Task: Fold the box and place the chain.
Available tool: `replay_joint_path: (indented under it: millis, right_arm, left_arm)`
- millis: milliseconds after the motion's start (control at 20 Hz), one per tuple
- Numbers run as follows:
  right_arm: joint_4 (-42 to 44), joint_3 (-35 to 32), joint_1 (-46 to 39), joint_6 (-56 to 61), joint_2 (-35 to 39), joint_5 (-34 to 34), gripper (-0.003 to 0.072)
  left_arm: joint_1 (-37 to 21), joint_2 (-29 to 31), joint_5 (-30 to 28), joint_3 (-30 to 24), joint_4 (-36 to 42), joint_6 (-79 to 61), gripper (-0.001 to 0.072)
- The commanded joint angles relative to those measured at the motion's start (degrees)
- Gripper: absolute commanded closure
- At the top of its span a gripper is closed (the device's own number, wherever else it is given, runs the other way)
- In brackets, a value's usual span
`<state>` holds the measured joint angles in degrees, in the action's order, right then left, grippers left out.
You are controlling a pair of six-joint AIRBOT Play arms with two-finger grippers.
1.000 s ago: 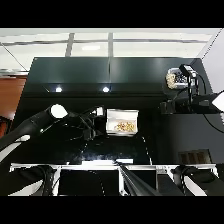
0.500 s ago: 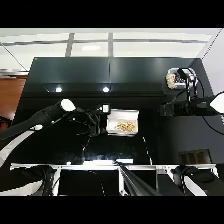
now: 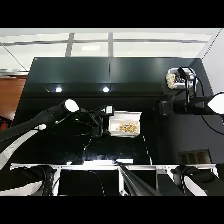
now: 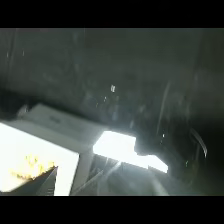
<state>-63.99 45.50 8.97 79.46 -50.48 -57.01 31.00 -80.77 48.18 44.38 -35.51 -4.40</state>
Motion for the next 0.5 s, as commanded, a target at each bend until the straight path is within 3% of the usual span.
replay_joint_path:
  millis: [0, 100, 250, 350, 450]
  right_arm:
    - [4.72, 0.28, 2.62, -4.35, -3.32, 8.85, 0.0027]
    - [10.34, 2.60, 3.41, -8.66, -9.68, 9.42, 0.0028]
    - [18.27, 3.89, 4.92, -32.15, -16.15, 6.51, 0.0072]
    - [15.04, 3.98, 6.16, -49.03, -16.15, 0.57, 0.0070]
    - [12.92, 4.26, 6.56, -54.21, -15.06, -4.04, 0.0069]
  left_arm:
    - [0.09, -0.04, -0.15, 0.07, 0.00, -0.11, 0.0323]
    - [0.09, -0.04, -0.15, 0.07, 0.00, -0.09, 0.0323]
    - [0.09, -0.04, -0.15, 0.07, 0.00, -0.11, 0.0323]
    - [0.09, -0.04, -0.17, 0.07, 0.00, -0.13, 0.0323]
    - [0.09, -0.04, -0.17, 0.07, 0.00, -0.11, 0.0323]
